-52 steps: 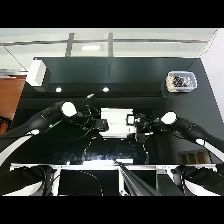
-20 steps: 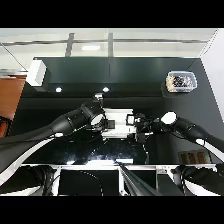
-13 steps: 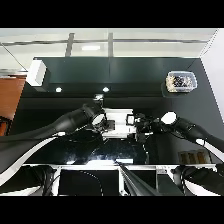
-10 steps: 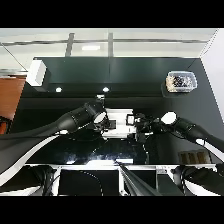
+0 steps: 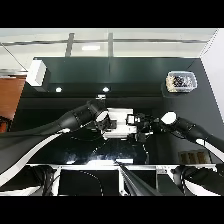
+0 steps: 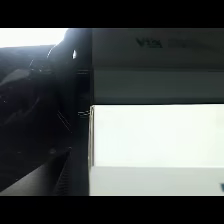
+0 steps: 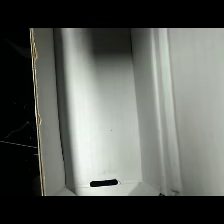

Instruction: Fold the box and place the chain.

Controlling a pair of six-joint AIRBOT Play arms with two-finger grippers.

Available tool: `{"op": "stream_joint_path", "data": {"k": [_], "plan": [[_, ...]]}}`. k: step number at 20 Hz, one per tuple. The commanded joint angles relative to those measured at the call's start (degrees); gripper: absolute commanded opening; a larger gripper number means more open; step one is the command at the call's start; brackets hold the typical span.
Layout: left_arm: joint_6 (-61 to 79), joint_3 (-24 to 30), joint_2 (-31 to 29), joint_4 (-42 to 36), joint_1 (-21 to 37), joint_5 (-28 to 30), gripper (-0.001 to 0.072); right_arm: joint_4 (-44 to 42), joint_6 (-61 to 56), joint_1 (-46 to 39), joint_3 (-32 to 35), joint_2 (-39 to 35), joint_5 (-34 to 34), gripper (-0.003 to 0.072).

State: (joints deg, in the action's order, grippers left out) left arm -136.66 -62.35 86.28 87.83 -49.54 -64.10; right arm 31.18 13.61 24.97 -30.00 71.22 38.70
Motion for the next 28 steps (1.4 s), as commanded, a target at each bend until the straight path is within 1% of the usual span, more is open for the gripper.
{"op": "stream_joint_path", "data": {"k": [1,3,4,5,7,8,9,12,15,18,23,25,27,28], "plan": [[0.0,-0.1,0.0,0.2,0.1,-0.7,0.0407,0.0,-0.1,0.0,0.0,0.0,0.0,0.0317],[0.0,-0.1,0.1,0.2,0.1,-0.7,0.0396,0.0,-0.1,0.0,0.0,0.0,0.0,0.0317],[-0.1,-0.1,0.1,0.2,0.0,-0.7,0.0295,0.0,-0.1,0.0,0.0,0.0,0.0,0.0317],[0.2,-0.1,0.1,0.2,0.1,-0.7,0.0032,0.0,-0.1,0.0,0.0,0.0,0.0,0.0317],[0.3,-0.1,0.0,0.2,0.2,-0.7,0.0025,0.0,-0.1,0.0,0.0,0.0,0.0,0.0319],[0.7,-0.1,0.0,0.2,0.3,-0.9,0.0025,-0.1,-0.9,0.0,0.0,0.0,0.0,0.0448],[1.3,-0.1,0.0,0.2,0.6,-1.0,0.0025,0.0,-2.6,0.0,-0.1,-0.5,0.0,0.0661],[2.6,-0.1,-0.4,0.2,1.4,-1.5,0.0025,3.1,-8.5,0.0,-0.7,-5.0,0.6,0.066],[2.9,-0.1,-0.4,0.4,1.8,-2.6,0.0025,9.8,-11.3,0.0,-0.7,-10.2,2.6,0.066],[2.9,-0.1,-0.4,0.4,1.8,-2.4,0.0025,15.5,-13.5,0.0,-0.7,-10.9,3.9,0.0659],[2.9,-0.1,-0.4,0.4,1.8,-2.4,0.0026,15.4,-13.4,0.0,-0.7,-9.5,3.5,0.0659],[2.9,-0.1,-0.4,0.3,1.8,-2.4,0.0027,11.8,-13.1,0.0,-0.7,-8.3,3.4,0.0657],[2.9,-0.1,-0.4,0.2,1.8,-2.4,0.0027,9.5,-13.0,0.0,-0.7,-7.8,2.2,0.0592],[2.8,-0.1,-0.4,0.1,1.8,-2.4,0.0027,9.2,-13.1,0.0,-0.7,-7.8,2.3,0.0407]]}}
